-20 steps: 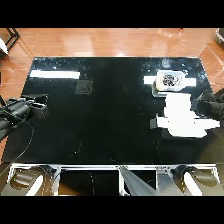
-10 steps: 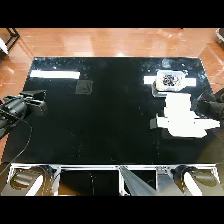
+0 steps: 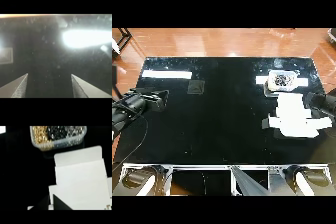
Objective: Fold the box and place the chain.
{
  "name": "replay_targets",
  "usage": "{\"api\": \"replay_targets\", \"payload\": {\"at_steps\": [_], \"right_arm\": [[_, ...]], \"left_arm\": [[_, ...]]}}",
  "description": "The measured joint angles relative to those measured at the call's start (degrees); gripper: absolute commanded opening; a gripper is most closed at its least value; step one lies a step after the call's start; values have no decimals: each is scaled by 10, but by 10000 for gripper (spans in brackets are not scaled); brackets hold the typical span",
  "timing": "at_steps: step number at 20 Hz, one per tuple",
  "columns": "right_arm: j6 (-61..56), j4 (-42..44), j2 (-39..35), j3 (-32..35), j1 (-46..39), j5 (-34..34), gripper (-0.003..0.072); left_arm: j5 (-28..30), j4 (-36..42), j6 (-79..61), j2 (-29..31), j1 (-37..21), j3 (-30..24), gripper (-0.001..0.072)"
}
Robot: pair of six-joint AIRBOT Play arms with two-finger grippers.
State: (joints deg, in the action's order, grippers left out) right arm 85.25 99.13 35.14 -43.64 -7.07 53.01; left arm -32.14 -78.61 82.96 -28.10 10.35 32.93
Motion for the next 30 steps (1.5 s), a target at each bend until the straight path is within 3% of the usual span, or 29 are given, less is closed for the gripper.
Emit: {"api": "replay_targets", "payload": {"at_steps": [4,7,10,15,18,22,30], "right_arm": [[-4,-17,13,0,-1,-16,711],[-28,-88,44,0,-35,11,710],[-38,-140,79,0,-145,27,711],[-8,-143,147,-3,-397,18,713],[98,-40,228,-19,-499,45,713],[238,115,356,-78,-550,125,712],[330,197,569,-251,-557,312,711]], "left_arm": [[-7,7,0,-40,0,0,635],[-10,14,0,-57,0,0,635],[-14,23,0,-64,0,0,635],[-13,38,0,-68,0,0,636],[-13,48,0,-69,0,0,636],[-12,54,0,-70,0,0,636],[-9,58,0,-72,0,0,636]]}}
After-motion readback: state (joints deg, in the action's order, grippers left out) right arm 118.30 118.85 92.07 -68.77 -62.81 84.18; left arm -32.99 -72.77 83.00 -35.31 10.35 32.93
